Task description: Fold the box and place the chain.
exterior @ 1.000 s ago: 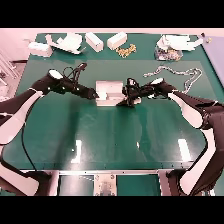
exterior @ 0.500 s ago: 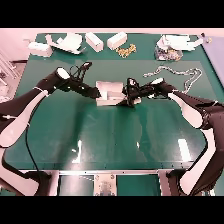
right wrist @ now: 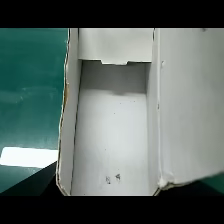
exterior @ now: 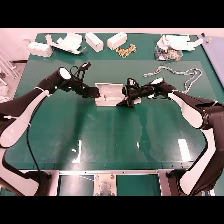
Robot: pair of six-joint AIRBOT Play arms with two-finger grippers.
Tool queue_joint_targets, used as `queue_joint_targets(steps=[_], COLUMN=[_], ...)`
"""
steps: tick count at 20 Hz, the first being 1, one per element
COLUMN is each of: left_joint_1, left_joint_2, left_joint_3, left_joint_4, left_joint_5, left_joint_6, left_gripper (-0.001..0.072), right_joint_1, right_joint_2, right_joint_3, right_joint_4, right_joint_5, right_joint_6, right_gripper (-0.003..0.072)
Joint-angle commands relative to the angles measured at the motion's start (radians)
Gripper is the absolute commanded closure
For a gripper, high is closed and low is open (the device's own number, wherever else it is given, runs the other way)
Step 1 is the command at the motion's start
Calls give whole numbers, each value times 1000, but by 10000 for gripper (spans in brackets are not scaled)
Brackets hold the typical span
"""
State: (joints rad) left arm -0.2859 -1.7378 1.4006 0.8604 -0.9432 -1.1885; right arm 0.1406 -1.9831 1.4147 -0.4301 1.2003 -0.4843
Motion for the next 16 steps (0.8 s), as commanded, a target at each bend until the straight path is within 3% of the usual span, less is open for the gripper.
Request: queue_joint_targets(steps=[1, 9, 16], left_joint_1=[-12, -79, -82], left_joint_2=[1, 1, 0], left_joint_3=[1, 7, 8], left_joint_4=[6, 37, 76], left_joint_5=[-5, 68, 73], left_joint_6=[-69, -107, -171], left_gripper=[280, 299, 297], right_joint_1=[0, 0, 0], right_joint_2=[0, 0, 0], right_joint_3=[0, 0, 0], right_joint_4=[1, 1, 1], right_joint_5=[-3, -3, -3], right_joint_6=[1, 1, 2], right_gripper=[195, 195, 195])
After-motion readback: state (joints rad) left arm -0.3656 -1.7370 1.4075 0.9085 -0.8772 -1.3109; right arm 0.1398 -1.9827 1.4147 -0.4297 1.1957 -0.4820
